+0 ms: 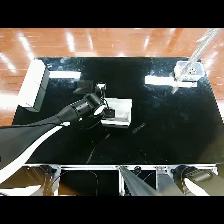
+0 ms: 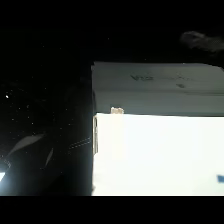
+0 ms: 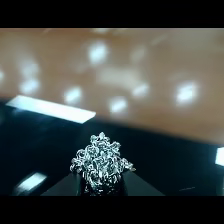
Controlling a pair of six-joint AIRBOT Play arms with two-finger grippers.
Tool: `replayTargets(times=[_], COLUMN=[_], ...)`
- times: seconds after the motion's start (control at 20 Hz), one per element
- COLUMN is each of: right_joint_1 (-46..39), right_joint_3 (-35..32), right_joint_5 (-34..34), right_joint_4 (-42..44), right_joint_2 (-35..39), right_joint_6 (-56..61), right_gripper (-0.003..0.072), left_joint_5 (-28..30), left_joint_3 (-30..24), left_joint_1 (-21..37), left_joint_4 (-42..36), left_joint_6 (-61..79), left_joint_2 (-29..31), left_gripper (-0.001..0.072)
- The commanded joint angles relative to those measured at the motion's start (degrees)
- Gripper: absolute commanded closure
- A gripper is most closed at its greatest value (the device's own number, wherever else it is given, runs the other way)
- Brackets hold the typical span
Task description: Fold the box and place the chain.
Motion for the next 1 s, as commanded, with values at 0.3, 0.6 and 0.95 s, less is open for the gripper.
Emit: replayTargets(times=[0.3,0.6,0.95], right_joint_1=[16.5,17.81,17.84], right_joint_3=[-17.53,-24.35,-29.57], right_joint_5=[-9.25,-12.55,-12.04], right_joint_4=[10.43,11.17,9.75], right_joint_2=[-0.66,-5.75,-6.84], right_joint_6=[1.14,1.07,1.14], right_gripper=[0.0657,0.0656,0.0657], left_joint_5=[-0.39,-0.35,-0.35], left_joint_3=[0.02,0.02,0.02], left_joint_1=[-0.04,-0.04,-0.04], left_joint_4=[-0.13,-0.11,-0.13], left_joint_6=[-0.02,-0.02,-0.04], left_joint_2=[0.02,0.02,0.02], left_gripper=[0.0692,0.0692,0.0692])
